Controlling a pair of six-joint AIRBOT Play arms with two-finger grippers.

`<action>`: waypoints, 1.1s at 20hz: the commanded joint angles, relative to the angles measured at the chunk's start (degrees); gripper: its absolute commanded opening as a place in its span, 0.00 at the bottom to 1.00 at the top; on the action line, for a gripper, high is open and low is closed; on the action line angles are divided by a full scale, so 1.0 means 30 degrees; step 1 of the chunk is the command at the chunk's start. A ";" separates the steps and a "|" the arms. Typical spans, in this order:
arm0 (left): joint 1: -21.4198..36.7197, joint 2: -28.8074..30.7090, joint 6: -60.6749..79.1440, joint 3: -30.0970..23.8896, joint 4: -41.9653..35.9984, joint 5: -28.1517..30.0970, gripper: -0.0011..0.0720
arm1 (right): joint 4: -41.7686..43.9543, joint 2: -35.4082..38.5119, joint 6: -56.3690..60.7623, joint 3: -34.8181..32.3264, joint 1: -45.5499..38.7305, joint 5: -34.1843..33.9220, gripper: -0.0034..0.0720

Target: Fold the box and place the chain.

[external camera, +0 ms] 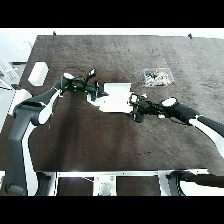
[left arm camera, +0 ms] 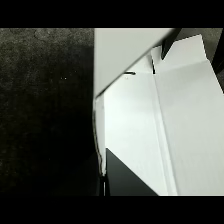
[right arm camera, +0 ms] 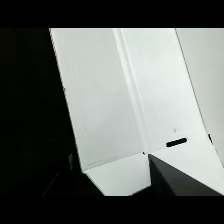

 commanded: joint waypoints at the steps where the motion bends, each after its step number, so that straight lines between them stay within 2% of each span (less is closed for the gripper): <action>1: 0.0007 0.0015 0.0007 0.0015 0.0007 0.0007 0.05 | 0.1020 -0.0146 -0.0401 0.0233 0.0080 -0.0772 0.81; 13: 0.0007 0.0015 0.0007 0.0015 0.0000 0.0007 0.04 | 0.1246 -0.0058 -0.1406 0.1654 -0.0248 -0.0692 0.81; 19: 0.0007 0.0015 0.0007 0.0015 0.0000 0.0007 0.05 | 0.1392 -0.0765 -0.2127 0.2710 -0.1843 0.1610 0.81; 22: 0.0007 0.0015 0.0007 0.0015 0.0007 0.0007 0.05 | 0.3337 -0.1115 -0.3825 0.2863 -0.2208 0.2980 0.81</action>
